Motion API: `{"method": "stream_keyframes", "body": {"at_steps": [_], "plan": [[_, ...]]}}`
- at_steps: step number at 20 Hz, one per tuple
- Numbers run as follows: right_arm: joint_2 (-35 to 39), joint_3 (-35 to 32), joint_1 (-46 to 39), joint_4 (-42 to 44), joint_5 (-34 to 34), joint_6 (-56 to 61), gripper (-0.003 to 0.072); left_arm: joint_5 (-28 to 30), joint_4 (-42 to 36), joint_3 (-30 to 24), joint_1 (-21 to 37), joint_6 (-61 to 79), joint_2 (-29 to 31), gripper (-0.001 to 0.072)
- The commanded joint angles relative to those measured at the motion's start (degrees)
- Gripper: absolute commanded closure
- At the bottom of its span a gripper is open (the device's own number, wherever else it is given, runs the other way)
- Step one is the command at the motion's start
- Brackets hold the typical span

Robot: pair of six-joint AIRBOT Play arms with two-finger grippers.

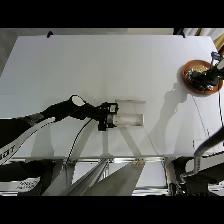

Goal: Fold the box and place the chain.

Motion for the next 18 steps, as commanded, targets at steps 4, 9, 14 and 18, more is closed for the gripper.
{"method": "stream_keyframes", "body": {"at_steps": [4,9,14,18], "plan": [[4.96,0.00,-0.02,-0.90,2.82,-3.34,0.0673,0.00,0.00,0.07,0.04,0.00,0.02,0.0454],[15.47,0.00,-0.02,-0.63,7.96,-8.63,0.0673,0.00,0.00,0.07,0.04,0.00,0.02,0.0454],[26.58,0.00,-0.02,1.38,14.99,-11.54,0.0673,0.00,0.00,0.07,0.04,0.00,0.02,0.0454],[35.60,0.00,-0.02,8.11,18.34,-13.35,0.0673,0.00,0.00,0.07,0.04,0.00,0.02,0.0454]]}}
